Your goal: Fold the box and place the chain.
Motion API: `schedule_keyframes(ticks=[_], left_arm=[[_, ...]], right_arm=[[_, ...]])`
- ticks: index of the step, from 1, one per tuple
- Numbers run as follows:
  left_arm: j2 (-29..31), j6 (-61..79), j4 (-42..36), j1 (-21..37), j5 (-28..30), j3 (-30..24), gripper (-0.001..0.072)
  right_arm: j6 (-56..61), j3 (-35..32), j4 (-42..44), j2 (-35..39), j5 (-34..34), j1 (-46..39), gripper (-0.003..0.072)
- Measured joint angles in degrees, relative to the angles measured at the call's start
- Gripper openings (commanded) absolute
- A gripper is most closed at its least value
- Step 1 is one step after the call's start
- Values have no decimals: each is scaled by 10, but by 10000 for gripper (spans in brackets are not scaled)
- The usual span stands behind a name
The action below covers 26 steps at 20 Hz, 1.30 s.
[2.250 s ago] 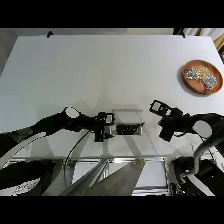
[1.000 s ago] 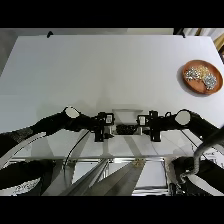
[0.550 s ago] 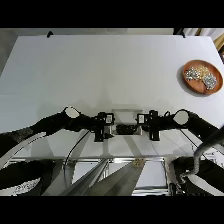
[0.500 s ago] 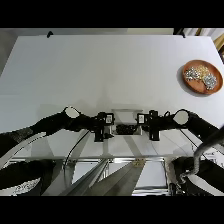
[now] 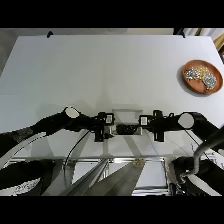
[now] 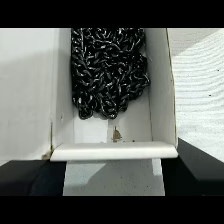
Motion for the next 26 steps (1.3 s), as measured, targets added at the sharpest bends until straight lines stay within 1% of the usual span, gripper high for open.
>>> schedule_keyframes(ticks=[4, 8, 10, 13, 16, 21, 23, 26], left_arm=[[0, 0, 0, 0, 0, 0, 31], [0, 0, 0, 0, 0, 0, 31], [0, 0, 0, 0, 0, 0, 31], [0, 0, 0, 0, 0, 0, 31], [0, 0, 0, 0, 0, 0, 31], [0, 0, 0, 0, 0, 0, 31], [0, 0, 0, 0, 0, 0, 31], [0, 0, 0, 0, 0, 0, 31]], right_arm=[[66, 2, -38, 88, 36, 0, 14], [125, 13, -48, 195, 52, 0, 12], [163, 25, -28, 249, 54, 0, 13], [198, 46, 42, 298, 55, 0, 13], [213, 60, 121, 318, 37, 0, 13], [220, 67, 245, 325, 12, 4, 13], [226, 67, 274, 312, 9, 14, 14], [234, 67, 296, 256, 3, 42, 14]])
